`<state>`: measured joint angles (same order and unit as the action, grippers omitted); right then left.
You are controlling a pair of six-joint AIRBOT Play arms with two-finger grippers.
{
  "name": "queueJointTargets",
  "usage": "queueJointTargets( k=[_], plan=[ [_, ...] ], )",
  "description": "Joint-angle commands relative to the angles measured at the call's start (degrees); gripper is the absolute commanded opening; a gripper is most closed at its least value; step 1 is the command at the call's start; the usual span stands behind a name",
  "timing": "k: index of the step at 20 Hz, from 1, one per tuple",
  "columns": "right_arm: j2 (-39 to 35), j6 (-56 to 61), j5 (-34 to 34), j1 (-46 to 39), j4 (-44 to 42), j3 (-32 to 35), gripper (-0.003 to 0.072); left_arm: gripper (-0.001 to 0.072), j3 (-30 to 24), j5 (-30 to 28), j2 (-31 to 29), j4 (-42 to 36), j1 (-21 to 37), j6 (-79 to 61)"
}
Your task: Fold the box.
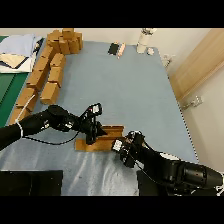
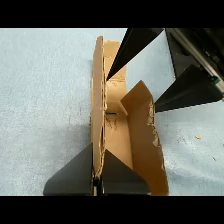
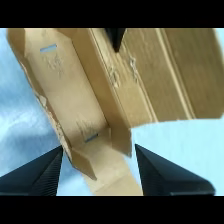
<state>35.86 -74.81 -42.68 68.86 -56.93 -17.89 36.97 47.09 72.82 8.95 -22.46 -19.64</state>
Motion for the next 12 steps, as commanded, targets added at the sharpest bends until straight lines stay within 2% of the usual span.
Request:
queueJointTargets(
  k=[1,3,8,12],
  plan=[
    [-0.5,-8.63,9.49,-5.29,-3.48,1.75,0.0718,0.0014,-0.02,0.0,0.04,0.0,0.02,-0.02],
    [-0.5,-20.35,11.52,-10.29,-12.76,1.73,0.0719,0.0014,-0.02,0.0,0.04,0.0,0.02,-0.02],
    [0.81,-57.55,11.52,-24.39,-42.91,0.98,0.0718,0.0014,-0.02,0.0,0.04,0.0,0.04,-0.02],
    [9.64,-80.21,5.09,-34.53,-62.93,-2.95,0.0718,0.0014,-0.02,0.0,0.04,0.0,0.02,-0.02]
  ],
)
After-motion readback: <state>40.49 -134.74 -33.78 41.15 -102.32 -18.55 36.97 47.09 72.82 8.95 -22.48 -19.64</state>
